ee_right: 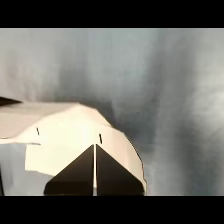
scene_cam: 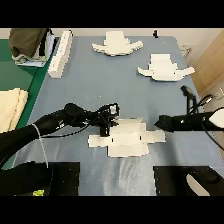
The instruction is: Fold the box.
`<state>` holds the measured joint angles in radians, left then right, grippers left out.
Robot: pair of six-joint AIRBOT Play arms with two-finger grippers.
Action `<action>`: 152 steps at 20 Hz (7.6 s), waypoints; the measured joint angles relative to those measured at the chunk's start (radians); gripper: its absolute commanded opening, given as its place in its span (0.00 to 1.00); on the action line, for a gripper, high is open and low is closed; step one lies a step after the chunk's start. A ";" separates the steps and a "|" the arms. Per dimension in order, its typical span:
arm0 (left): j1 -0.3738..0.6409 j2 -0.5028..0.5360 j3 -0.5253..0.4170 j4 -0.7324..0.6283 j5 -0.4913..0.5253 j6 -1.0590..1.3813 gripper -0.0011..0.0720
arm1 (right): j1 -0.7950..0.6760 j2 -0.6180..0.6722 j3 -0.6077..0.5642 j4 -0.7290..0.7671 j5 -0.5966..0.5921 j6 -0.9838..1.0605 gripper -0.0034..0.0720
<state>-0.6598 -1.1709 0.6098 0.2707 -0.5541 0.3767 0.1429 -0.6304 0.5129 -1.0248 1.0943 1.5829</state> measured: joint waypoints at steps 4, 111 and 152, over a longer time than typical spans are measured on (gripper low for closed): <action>0.000 0.031 0.000 -0.002 -0.001 -0.002 0.03 | 0.057 0.000 -0.137 0.013 -0.101 0.018 0.07; 0.068 -0.058 0.061 0.050 -0.018 0.042 0.03 | 0.100 -0.048 -0.008 -0.147 -0.455 0.099 0.07; -0.048 0.032 0.028 0.017 0.131 -0.008 0.03 | 0.101 -0.048 -0.008 -0.140 -0.496 0.085 0.07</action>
<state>-0.7078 -1.1389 0.6380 0.2878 -0.4229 0.3683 0.2443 -0.6785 0.5045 -1.1652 0.5987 1.6680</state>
